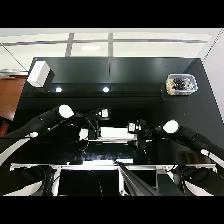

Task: Fold the box and place the chain.

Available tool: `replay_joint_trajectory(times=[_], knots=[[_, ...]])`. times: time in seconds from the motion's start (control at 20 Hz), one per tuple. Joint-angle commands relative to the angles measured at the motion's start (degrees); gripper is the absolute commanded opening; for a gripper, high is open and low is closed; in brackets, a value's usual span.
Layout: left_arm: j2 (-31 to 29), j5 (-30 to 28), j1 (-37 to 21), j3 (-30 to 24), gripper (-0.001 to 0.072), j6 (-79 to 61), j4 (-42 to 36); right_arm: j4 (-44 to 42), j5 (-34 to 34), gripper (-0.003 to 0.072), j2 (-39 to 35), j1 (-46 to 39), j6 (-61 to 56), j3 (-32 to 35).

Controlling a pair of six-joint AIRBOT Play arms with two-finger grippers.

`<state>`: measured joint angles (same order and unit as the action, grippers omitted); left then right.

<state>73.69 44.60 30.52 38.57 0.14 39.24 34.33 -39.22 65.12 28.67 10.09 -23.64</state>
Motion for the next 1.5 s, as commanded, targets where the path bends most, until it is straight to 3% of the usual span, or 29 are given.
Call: replay_joint_trajectory(times=[0.0, 0.15, 0.3, 0.35, 0.45, 0.55, 0.65, 0.8, 1.1, 1.25, 1.45], knots=[[-3.23, -0.57, -1.97, 0.07, 0.0629, 5.99, 5.29, 0.02, -0.02, 0.0419, 0.02, 0.04, 0.02, 0.00], [-7.98, 1.36, -5.70, 0.07, 0.0631, 13.99, 12.07, 0.02, -0.02, 0.0419, 0.02, 0.04, 0.02, 0.00], [-13.90, 7.17, -9.73, 0.07, 0.0612, 18.64, 14.32, 0.02, 0.00, 0.0419, 0.02, 0.02, 0.02, 0.00], [-15.58, 9.97, -10.86, 0.07, 0.0511, 21.81, 14.29, 0.02, 0.00, 0.0419, 0.02, 0.02, 0.02, 0.00], [-18.01, 18.62, -12.41, 0.07, 0.0029, 28.35, 14.23, 0.02, 0.00, 0.0419, 0.02, 0.04, 0.02, 0.00], [-18.56, 28.06, -11.91, -0.07, 0.0028, 33.03, 14.12, 0.02, 0.00, 0.0419, 0.02, 0.02, 0.02, 0.00], [-18.56, 31.08, -10.05, -1.29, 0.0027, 40.28, 12.81, 0.02, 0.00, 0.0419, 0.02, 0.04, 0.02, 0.00], [-18.53, 25.24, -5.11, -4.87, 0.0028, 41.44, 6.34, 0.02, 0.00, 0.0419, 0.02, 0.04, 0.02, 0.00], [-18.40, 2.03, -0.28, -7.15, 0.0029, 35.98, -8.90, 0.02, 0.00, 0.0419, 0.02, 0.04, 0.02, 0.00], [-18.40, -6.73, -0.26, -7.15, 0.0030, 35.98, -10.19, 0.02, 0.00, 0.0419, 0.02, 0.04, 0.02, 0.00], [-17.59, -14.16, 0.37, -7.15, 0.0030, 36.00, -10.36, 0.02, 0.00, 0.0420, 0.02, 0.02, 0.02, 0.00]])
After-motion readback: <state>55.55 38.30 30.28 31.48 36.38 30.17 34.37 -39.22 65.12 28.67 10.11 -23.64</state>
